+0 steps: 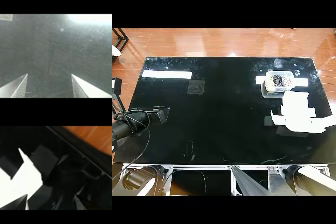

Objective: Fold the box and place the chain.

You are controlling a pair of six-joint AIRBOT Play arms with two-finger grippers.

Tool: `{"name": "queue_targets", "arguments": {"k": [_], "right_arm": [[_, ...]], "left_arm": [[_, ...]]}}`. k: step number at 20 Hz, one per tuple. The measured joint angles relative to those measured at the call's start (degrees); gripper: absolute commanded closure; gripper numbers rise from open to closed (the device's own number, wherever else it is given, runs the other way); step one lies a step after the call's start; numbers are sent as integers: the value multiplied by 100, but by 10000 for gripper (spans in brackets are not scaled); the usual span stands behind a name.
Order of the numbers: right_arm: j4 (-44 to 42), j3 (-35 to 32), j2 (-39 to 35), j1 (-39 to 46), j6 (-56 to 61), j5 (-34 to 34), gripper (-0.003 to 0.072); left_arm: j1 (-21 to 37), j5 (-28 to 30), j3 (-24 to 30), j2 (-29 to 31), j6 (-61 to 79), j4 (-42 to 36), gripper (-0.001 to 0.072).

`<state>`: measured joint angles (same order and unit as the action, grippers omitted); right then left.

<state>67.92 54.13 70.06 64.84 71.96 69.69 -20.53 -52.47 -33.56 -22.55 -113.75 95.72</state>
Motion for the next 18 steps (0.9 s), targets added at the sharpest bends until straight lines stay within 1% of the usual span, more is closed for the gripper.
{"name": "queue_targets", "arguments": {"k": [4,6,8,10,14,15,16,17,18], "right_arm": [[-636,1051,1462,151,-791,1204,-18],[-876,1558,2079,120,-973,1794,-17],[-1014,1906,2570,57,-1095,2192,-17],[-1095,2090,2959,-17,-1191,2446,-17],[-1283,2275,3482,-205,-1342,2667,-17],[-1316,2299,3552,-260,-1388,2697,6],[-1362,2323,3595,-299,-1429,2732,193],[-1381,2334,3635,-334,-1460,2752,314],[-1377,2343,3659,-356,-1480,2789,328]], "left_arm": [[0,87,-2,0,83,28,73],[0,184,-2,0,101,37,73],[0,278,-2,0,105,72,73],[0,450,-2,0,125,181,73],[0,702,-2,0,125,334,73],[0,726,-2,0,125,352,73],[0,767,-2,0,125,372,73],[0,789,-2,0,125,380,73],[0,791,-2,0,125,391,73]]}}
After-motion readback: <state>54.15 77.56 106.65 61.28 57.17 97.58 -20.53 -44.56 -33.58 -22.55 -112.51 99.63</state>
